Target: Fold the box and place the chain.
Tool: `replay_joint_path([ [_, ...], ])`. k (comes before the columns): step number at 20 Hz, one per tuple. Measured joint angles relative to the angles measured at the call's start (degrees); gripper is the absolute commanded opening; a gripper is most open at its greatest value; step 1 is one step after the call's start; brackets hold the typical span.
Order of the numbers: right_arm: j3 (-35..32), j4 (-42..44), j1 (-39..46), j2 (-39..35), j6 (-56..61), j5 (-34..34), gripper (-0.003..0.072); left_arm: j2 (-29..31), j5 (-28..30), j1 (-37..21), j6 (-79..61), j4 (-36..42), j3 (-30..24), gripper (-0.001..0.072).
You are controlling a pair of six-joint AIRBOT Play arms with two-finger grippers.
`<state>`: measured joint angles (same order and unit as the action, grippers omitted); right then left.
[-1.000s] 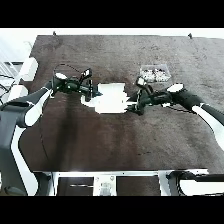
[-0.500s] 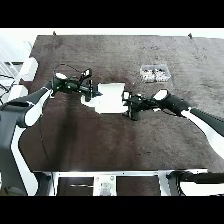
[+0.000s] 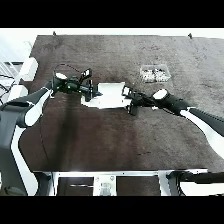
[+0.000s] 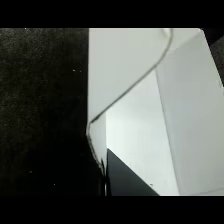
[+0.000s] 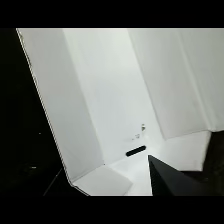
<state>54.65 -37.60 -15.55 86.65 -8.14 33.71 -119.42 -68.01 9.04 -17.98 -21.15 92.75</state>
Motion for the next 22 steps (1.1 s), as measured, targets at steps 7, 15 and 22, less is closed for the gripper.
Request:
replay_joint_path([
  [7,1.4,7.0,1.8,-0.9,-4.7,-0.4,0.0581,0.0,0.0,0.0,0.0,0.0,0.0,0.0018],
  [15,3.7,12.4,4.3,2.5,-11.2,4.8,0.0696,0.0,0.0,0.0,0.0,0.0,0.0,0.0018],
  [22,10.3,12.8,8.4,8.2,-12.4,15.7,0.0698,0.0,0.0,0.0,0.0,0.0,0.0,0.0018],
])
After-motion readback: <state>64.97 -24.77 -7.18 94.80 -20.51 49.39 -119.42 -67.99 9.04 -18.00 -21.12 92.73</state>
